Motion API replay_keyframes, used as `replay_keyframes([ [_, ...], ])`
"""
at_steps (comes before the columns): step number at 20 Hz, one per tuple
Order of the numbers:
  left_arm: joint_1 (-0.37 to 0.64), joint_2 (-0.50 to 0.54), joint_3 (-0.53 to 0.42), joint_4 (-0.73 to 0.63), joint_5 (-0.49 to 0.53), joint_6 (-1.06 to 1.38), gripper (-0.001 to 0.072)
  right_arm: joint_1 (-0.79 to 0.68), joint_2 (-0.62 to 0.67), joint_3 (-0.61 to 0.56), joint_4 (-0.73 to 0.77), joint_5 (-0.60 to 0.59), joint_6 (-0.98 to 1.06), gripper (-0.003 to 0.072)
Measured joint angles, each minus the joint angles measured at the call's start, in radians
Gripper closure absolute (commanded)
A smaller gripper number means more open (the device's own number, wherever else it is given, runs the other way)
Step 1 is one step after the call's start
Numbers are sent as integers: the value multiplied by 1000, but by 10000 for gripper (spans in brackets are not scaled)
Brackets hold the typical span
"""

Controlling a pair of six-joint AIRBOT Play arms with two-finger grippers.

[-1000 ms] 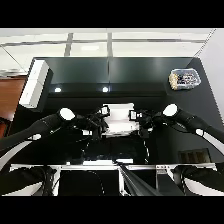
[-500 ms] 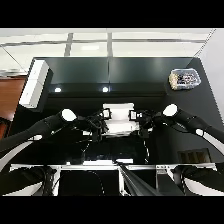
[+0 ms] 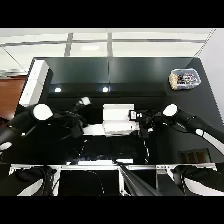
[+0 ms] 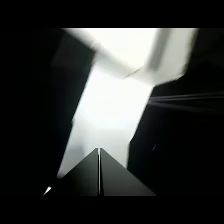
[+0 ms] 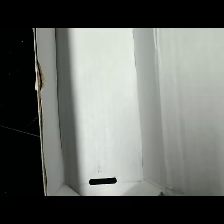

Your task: Fold the box and place the chain.

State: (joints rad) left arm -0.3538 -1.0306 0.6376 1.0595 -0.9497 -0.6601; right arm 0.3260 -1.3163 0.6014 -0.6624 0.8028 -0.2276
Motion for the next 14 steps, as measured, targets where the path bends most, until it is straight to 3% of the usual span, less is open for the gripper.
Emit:
replay_keyframes([
  [2, 94, 24, -16, 97, -27, -281, 681, 0, 0, 0, 0, 0, 0, 424],
  [4, 201, 11, -48, 97, -50, -512, 680, 0, 0, 0, 0, 0, -1, 424],
  [8, 402, -93, -126, -206, -94, -563, 683, 0, 0, 0, -1, 0, -1, 424],
  [11, 446, -188, -150, -363, -112, -524, 683, 0, 0, 0, -1, 0, -1, 424],
  [14, 396, -264, -159, -451, -126, -480, 683, 0, 0, 0, -1, 0, -1, 424],
])
